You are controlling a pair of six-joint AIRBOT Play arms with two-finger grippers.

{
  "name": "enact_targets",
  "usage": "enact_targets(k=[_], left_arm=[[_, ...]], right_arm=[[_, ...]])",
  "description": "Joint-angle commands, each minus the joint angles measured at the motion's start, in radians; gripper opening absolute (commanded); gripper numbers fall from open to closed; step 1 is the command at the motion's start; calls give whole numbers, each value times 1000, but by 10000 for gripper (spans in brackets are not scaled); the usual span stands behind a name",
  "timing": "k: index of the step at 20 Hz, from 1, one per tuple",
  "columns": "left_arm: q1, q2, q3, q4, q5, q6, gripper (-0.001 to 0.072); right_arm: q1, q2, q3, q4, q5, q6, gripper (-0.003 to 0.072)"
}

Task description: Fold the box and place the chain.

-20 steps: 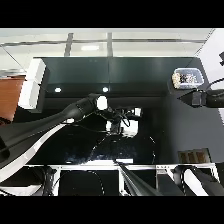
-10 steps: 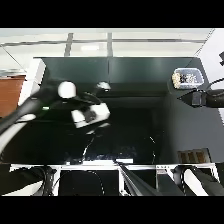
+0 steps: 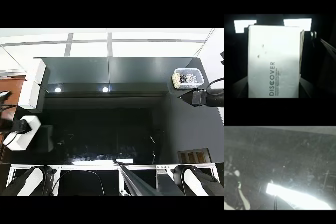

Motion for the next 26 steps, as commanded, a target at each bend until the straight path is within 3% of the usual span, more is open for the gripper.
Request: enact_targets(k=[1, 4, 9, 17, 18, 20, 23, 26], left_arm=[[212, 2, -21, -10, 143, 48, 352], [217, -51, -20, -103, 225, 208, 352], [161, -156, -20, -164, 321, 238, 352], [64, -167, -18, -175, 545, 237, 355], [48, -168, -18, -187, 565, 238, 407], [28, -167, -13, -186, 577, 234, 720], [27, -143, 48, -196, 519, 233, 718], [-9, -93, 176, -280, 439, 225, 718]], right_arm=[[0, 0, 1, 2, -3, 8, 10], [0, 0, 1, 2, -12, 58, 10], [2, 0, 1, 2, -17, 104, 10], [4, 0, 1, 2, -9, 129, 10], [4, 0, 1, 2, -4, 130, 10], [4, 0, 1, 2, 2, 132, 10], [4, 0, 1, 2, 13, 132, 10], [4, 0, 1, 3, 12, 132, 10]])
